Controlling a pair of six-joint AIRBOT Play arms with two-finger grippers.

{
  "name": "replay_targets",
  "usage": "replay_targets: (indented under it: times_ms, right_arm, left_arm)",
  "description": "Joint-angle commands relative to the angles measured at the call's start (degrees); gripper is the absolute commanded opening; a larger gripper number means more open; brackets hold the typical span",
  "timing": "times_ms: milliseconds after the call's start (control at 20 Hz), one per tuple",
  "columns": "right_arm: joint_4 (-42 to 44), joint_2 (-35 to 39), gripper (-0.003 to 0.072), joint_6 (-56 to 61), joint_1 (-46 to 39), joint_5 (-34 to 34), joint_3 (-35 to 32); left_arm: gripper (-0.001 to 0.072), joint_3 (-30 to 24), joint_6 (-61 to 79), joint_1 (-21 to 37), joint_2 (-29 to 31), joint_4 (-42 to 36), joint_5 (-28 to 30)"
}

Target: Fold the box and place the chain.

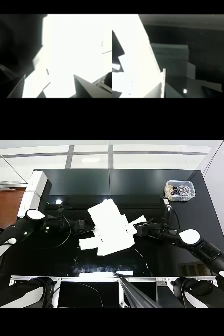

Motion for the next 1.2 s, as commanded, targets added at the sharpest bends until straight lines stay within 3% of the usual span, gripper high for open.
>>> replay_targets:
  times_ms: [0, 250, 550, 650, 800, 900, 950, 1100, 1150]
  right_arm:
    - [-0.07, 0.04, 0.0046, -0.37, 0.44, 0.2, -0.07]
    - [-0.04, 0.04, 0.0046, -0.35, 0.44, 0.92, -0.07]
    - [-0.04, 0.04, 0.0047, -0.35, 0.44, 0.98, -0.07]
    - [-0.04, 0.04, 0.0047, -0.35, 0.44, 0.98, -0.07]
    - [-0.07, 0.04, 0.0047, -0.35, 0.44, 0.98, -0.07]
    - [-0.07, 0.04, 0.0047, -0.35, 0.44, 1.01, -0.07]
    - [-0.07, 0.04, 0.0047, -0.35, 0.44, 1.01, -0.07]
    - [-0.07, 0.04, 0.0047, -0.35, 0.44, 0.98, -0.07]
    - [-0.07, 0.04, 0.0047, -0.35, 0.44, 0.98, -0.07]
  left_arm:
    - [0.0705, 0.26, 15.37, 1.03, -5.68, -12.74, -0.46]
    - [0.0705, 2.21, 19.67, 0.48, -12.55, -12.92, -1.86]
    - [0.0705, 5.55, 37.03, -1.55, -18.95, -16.92, -16.46]
    - [0.0704, 6.36, 40.26, -1.75, -20.39, -15.76, -20.26]
    - [0.0691, 9.03, 40.76, -1.75, -22.43, -8.15, -21.49]
    - [0.0521, 10.54, 40.76, -1.75, -22.93, -5.49, -21.57]
    - [0.0482, 11.06, 40.76, -1.75, -22.93, -5.51, -21.7]
    - [0.0466, 12.17, 40.79, -1.75, -22.93, -5.46, -21.81]
    - [0.0401, 12.2, 40.79, -1.75, -22.93, -5.46, -21.86]
